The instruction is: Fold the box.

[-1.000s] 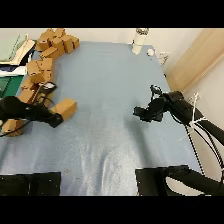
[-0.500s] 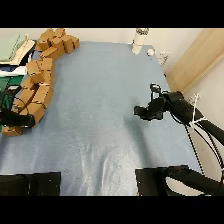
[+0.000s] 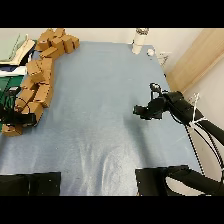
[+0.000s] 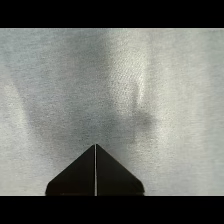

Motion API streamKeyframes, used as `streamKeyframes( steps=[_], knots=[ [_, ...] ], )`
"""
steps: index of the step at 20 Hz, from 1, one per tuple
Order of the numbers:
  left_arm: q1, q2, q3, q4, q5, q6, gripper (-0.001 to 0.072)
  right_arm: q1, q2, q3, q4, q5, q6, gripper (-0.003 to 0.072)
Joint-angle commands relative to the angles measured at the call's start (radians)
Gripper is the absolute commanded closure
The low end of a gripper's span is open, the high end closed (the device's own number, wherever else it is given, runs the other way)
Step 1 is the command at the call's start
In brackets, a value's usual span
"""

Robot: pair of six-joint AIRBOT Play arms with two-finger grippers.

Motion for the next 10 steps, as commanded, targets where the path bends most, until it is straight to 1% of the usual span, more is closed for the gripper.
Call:
streamKeyframes(
  steps=[1, 2, 5, 6, 8, 10],
  knots=[
    [0.002, -0.03, 0.0, -0.019, 0.003, 0.0, 0.0081, 0.0, -0.001, 0.001, 0.01, 0.003, 0.0, 0.0681],
    [0.002, -0.031, 0.0, -0.019, 0.001, 0.001, 0.0042, 0.0, -0.001, 0.001, 0.011, 0.003, 0.0, 0.0681],
    [0.002, -0.03, 0.002, -0.015, -0.036, 0.002, 0.004, 0.0, -0.001, 0.001, 0.013, 0.0, -0.001, 0.0681],
    [0.002, -0.03, 0.01, -0.005, -0.068, 0.002, 0.0013, 0.0, -0.001, 0.001, 0.014, -0.003, -0.001, 0.0681],
    [0.002, -0.029, 0.056, 0.024, -0.18, -0.001, 0.0013, 0.0, -0.001, 0.001, 0.028, -0.013, -0.026, 0.0681],
    [0.002, -0.029, 0.133, 0.044, -0.321, -0.003, 0.0013, 0.0, -0.001, 0.001, 0.046, -0.03, -0.045, 0.0681]
  ],
)
